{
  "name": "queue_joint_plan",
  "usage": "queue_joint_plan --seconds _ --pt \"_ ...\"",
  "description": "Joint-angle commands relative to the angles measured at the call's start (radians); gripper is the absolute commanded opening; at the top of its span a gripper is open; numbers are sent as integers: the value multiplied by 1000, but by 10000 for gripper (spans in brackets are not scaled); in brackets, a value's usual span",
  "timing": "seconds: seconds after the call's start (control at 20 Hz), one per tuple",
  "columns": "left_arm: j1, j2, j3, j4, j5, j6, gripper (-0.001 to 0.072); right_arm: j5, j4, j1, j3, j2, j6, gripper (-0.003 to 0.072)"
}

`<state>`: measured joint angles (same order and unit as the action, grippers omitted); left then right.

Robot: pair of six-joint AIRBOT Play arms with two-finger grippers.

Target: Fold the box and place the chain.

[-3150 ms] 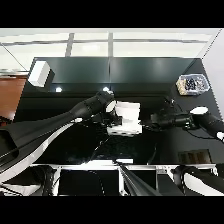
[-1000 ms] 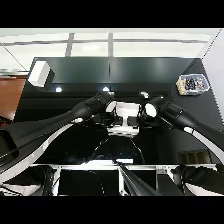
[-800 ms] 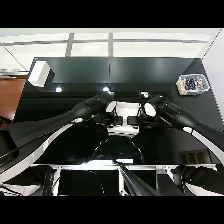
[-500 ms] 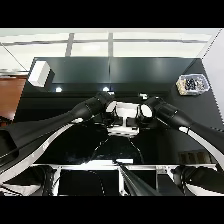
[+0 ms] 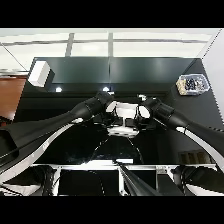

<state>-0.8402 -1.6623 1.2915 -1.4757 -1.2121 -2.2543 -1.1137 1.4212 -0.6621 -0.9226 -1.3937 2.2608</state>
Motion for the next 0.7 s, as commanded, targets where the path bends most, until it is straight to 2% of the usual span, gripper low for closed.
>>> queue_joint_plan --seconds 0.0,0.05,0.1,0.15,0.2,0.25,0.3,0.55,0.6,0.65 --pt "1 1 1 0 3 2 30 -2 -4 0 -1 -1 2 16" --pt "1 1 1 0 3 2 30 -2 -5 2 -1 -1 2 55" --pt "1 1 1 0 3 2 30 -2 -6 2 -1 -1 2 193" --pt "1 1 1 0 3 2 30 -2 -7 1 -1 -1 3 204" --pt "1 1 1 0 3 2 30 -2 -7 1 -1 0 2 202" --pt "1 1 1 0 3 2 30 -4 -6 1 -1 0 2 127" --pt "1 1 1 0 3 2 30 -3 -6 1 -1 0 2 15" --pt "1 1 1 -1 3 2 30 3 -6 2 -1 1 2 32" --pt "1 1 1 -1 3 2 30 3 -5 2 -1 4 2 219" --pt "1 1 1 -1 3 2 30 3 -2 2 -1 11 2 274"
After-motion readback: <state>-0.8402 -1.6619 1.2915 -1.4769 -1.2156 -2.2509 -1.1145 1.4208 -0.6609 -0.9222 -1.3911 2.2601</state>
